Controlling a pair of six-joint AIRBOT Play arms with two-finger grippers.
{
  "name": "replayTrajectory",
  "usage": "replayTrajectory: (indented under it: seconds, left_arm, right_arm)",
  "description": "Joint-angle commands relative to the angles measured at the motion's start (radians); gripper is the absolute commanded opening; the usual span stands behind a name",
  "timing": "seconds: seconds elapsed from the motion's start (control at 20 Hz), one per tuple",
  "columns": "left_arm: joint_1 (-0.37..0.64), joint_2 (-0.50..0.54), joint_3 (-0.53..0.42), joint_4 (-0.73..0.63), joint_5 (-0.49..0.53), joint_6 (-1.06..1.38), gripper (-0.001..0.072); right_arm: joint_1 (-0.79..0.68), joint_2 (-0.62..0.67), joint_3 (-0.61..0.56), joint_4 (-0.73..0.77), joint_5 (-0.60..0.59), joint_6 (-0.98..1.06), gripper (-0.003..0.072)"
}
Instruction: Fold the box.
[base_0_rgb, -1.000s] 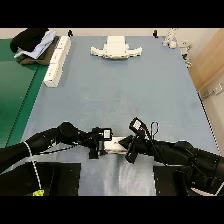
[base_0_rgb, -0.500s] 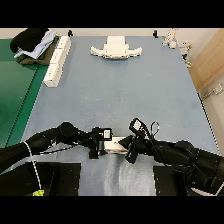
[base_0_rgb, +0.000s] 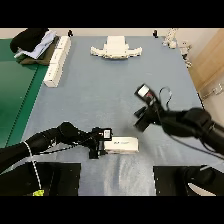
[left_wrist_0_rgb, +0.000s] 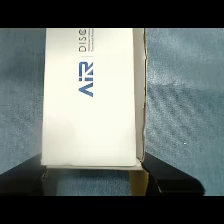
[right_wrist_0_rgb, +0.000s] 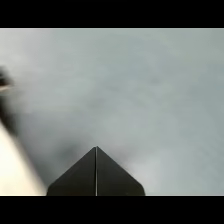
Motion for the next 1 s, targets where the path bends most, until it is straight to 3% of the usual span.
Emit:
replayTrajectory:
  seconds: [0.0,0.15,0.4,0.95]
  left_arm:
    - [0.0,0.0,0.0,0.0,0.0,0.0,0.0401]
    - [0.0,0.0,0.0,0.0,0.0,0.0,0.04]
    - [0.0,0.0,0.0,0.0,0.0,0.0,0.0401]
    - [0.0,0.0,0.0,0.0,0.0,0.0,0.0401]
  right_arm:
    - [-0.219,-0.123,0.225,-0.33,-0.374,0.286,0.0007]
    - [-0.363,-0.282,0.325,-0.332,-0.543,0.296,0.0007]
    - [-0.451,-0.461,0.354,-0.332,-0.61,0.296,0.0007]
    - [-0.451,-0.484,0.354,-0.317,-0.618,0.295,0.0007]
